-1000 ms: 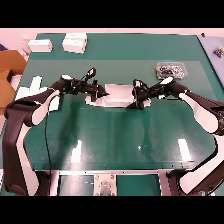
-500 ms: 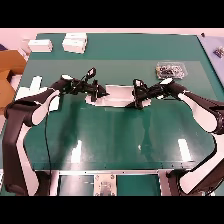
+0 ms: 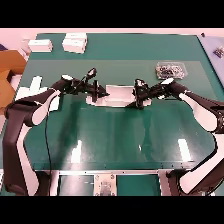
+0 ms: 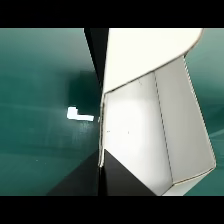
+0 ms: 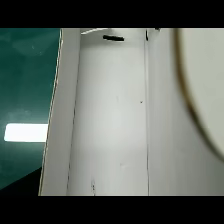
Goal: Fold the box and place the chain.
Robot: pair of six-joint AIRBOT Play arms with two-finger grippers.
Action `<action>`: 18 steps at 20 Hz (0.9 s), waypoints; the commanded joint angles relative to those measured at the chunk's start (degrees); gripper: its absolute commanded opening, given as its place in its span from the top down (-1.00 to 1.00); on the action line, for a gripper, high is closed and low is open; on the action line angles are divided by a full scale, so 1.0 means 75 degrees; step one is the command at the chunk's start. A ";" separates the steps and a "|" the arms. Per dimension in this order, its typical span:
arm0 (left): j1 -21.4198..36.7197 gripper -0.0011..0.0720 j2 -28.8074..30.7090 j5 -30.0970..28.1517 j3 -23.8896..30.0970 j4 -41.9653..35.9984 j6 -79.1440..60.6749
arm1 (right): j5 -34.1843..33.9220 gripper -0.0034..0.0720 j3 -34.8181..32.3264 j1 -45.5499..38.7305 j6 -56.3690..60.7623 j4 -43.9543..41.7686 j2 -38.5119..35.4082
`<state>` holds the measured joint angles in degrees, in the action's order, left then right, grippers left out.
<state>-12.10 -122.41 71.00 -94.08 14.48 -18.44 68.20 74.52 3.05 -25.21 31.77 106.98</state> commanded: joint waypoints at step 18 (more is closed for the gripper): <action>0.0009 0.92 0.0006 0.0009 -0.0003 0.0003 -0.0003 | 0.0248 -0.78 0.0058 -0.0184 -0.0519 -0.0440 0.0213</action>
